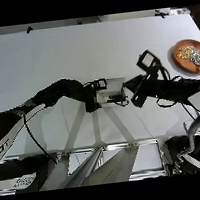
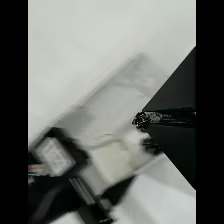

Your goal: Fold the box and place the chain.

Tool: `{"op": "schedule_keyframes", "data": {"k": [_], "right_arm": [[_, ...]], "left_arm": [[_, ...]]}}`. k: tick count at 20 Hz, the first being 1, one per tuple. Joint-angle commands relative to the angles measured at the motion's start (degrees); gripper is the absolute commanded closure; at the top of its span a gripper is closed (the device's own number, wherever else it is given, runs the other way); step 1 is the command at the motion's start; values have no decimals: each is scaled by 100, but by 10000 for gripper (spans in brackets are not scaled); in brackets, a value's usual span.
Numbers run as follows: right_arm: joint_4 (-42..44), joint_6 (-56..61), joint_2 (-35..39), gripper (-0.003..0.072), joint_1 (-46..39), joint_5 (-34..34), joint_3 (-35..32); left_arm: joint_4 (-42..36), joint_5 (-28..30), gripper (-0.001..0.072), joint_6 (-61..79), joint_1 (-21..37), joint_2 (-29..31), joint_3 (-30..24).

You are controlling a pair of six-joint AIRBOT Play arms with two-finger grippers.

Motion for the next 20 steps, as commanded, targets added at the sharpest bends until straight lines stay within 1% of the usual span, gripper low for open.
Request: {"op": "schedule_keyframes", "data": {"k": [1,3,4,6,10,12,15,16,17,18,20], "right_arm": [[457,20,210,673,2,-761,334],[553,20,138,673,2,-999,404],[562,22,61,673,2,-988,404],[542,22,-304,672,2,-586,404],[542,85,-1364,671,15,125,404],[470,83,-1587,670,129,363,402],[378,151,-1781,667,247,498,398],[273,393,-1904,629,245,533,385],[35,682,-2061,548,236,566,385],[-101,885,-2197,494,199,595,385],[-216,1126,-2339,486,96,623,385]], "left_arm": [[0,2,362,0,2,-4,2],[0,2,362,0,0,-4,2],[0,2,362,2,0,-4,2],[0,2,362,0,2,-4,2],[0,2,362,0,0,-4,2],[0,2,362,0,0,-4,2],[2,2,362,0,0,-4,2],[0,2,362,0,0,-4,2],[2,2,362,0,0,-4,2],[0,2,362,2,0,-4,2],[0,2,362,0,0,-4,2]]}}
